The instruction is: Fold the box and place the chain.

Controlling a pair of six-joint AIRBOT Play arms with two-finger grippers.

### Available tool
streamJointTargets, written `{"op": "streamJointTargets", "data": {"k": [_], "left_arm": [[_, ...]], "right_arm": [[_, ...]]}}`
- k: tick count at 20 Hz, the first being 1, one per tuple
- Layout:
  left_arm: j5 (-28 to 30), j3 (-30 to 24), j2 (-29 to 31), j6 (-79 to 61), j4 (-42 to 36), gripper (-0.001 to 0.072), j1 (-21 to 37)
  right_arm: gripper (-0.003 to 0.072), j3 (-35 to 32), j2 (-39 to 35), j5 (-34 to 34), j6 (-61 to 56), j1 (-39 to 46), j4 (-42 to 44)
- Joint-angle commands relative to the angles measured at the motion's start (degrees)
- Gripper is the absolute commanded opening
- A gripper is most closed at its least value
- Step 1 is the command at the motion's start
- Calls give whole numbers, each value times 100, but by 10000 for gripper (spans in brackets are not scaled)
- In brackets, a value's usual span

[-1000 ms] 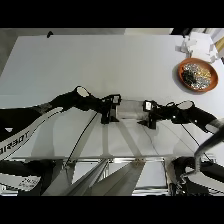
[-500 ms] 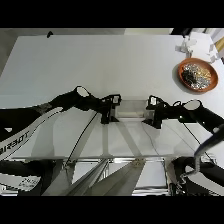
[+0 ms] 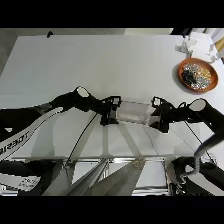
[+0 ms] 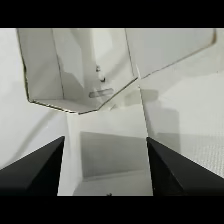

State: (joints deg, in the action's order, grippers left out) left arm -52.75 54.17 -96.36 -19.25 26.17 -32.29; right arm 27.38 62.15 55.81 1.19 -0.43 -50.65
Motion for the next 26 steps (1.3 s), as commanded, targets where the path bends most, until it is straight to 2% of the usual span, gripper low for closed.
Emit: {"op": "streamJointTargets", "data": {"k": [1,2,4,6,8,12,14,17,26], "left_arm": [[42,0,2,13,-22,206,7],[42,0,2,13,-22,206,7],[42,0,2,15,-22,206,7],[39,0,2,15,-22,206,7],[39,0,2,15,-22,206,7],[37,0,2,13,-22,206,7],[37,0,2,13,-22,206,7],[39,0,2,13,-22,206,7],[39,0,2,15,-22,206,7]], "right_arm": [[511,131,-595,372,-144,7,192],[439,131,-841,404,-173,7,492],[10,131,-1161,686,-170,0,1060],[15,129,-1187,826,-155,0,1547],[15,129,-1110,669,-153,0,1749],[15,129,-1036,227,-109,2,1965],[15,129,-1036,33,-74,0,2494],[15,129,-946,-603,-81,0,3071],[15,129,455,-1073,-605,2,3005]]}}
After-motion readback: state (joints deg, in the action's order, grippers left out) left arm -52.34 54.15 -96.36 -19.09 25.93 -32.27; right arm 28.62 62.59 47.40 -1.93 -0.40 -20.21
